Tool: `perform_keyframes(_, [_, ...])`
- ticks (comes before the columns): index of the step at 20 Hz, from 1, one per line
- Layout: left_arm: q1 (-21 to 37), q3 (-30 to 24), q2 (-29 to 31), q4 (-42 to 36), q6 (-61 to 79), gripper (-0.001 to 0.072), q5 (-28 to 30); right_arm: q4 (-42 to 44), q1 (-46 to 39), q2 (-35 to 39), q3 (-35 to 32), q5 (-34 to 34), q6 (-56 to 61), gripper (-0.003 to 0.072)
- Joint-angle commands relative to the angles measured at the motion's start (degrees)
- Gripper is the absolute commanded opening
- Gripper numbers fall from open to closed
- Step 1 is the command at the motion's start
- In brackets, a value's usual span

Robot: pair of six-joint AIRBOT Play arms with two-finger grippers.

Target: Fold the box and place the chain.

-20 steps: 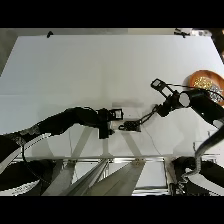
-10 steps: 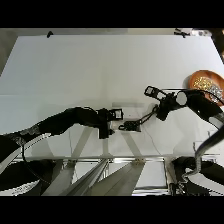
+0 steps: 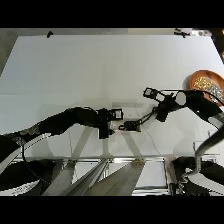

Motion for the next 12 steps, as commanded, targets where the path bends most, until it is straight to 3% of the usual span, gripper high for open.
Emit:
perform_keyframes(1, [0.0,0.0,0.0,0.0,0.0,0.0138,0.0,0.04,-0.04,3.58,0.11,2.8,2.05,0.0013])
perform_keyframes(3, [0.0,0.0,0.0,0.0,0.02,0.0138,0.02,1.81,-0.04,7.37,0.11,2.97,5.68,0.0013])
perform_keyframes(8, [0.0,0.0,0.0,-0.02,0.02,0.0138,0.02,18.84,1.88,18.6,0.11,6.71,8.35,0.0014])
perform_keyframes(12, [0.0,0.0,0.0,0.0,0.02,0.0138,0.0,19.17,9.01,29.59,0.11,8.37,9.73,0.0014])
